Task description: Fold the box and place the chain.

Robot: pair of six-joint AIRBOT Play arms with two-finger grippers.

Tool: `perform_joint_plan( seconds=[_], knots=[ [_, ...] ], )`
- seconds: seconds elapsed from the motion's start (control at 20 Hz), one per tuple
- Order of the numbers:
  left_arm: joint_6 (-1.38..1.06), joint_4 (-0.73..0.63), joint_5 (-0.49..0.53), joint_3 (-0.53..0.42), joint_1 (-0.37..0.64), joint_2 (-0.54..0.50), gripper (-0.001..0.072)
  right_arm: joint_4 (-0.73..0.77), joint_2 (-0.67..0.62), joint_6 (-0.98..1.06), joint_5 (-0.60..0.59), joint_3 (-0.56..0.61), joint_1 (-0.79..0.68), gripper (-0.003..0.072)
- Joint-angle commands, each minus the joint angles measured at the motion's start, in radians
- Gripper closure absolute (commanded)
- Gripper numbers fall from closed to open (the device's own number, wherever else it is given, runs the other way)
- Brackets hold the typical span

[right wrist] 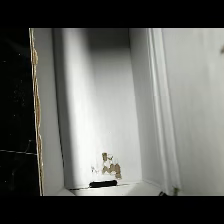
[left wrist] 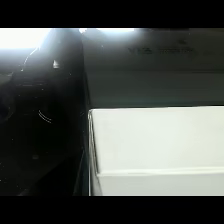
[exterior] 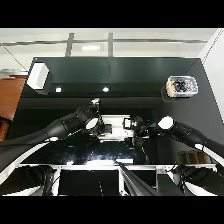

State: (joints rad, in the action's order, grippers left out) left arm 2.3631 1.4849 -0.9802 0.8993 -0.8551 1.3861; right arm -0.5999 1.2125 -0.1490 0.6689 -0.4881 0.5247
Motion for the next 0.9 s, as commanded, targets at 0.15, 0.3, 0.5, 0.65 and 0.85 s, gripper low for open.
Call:
perform_joint_plan(
  seconds=[0.15, 0.3, 0.5, 0.65, 0.85],
  knots=[
    [0.001, -0.002, 0.004, 0.001, -0.001, 0.003, 0.0548, 0.0, 0.0, 0.0, 0.0, 0.0, 0.001, 0.0146],
    [0.001, -0.005, 0.002, 0.001, -0.001, 0.003, 0.0625, 0.0, 0.001, 0.0, 0.0, 0.0, 0.001, 0.0146],
    [0.001, -0.005, 0.0, 0.001, -0.001, 0.003, 0.0643, 0.0, 0.001, 0.0, 0.0, 0.0, 0.001, 0.0146],
    [0.001, -0.005, -0.013, 0.003, 0.0, 0.003, 0.0454, 0.0, 0.0, 0.0, 0.0, 0.0, 0.001, 0.0145],
    [0.001, 0.029, -0.045, 0.033, 0.002, 0.002, 0.0398, 0.0, 0.0, 0.0, 0.0, 0.0, 0.001, 0.0146]
  ],
)
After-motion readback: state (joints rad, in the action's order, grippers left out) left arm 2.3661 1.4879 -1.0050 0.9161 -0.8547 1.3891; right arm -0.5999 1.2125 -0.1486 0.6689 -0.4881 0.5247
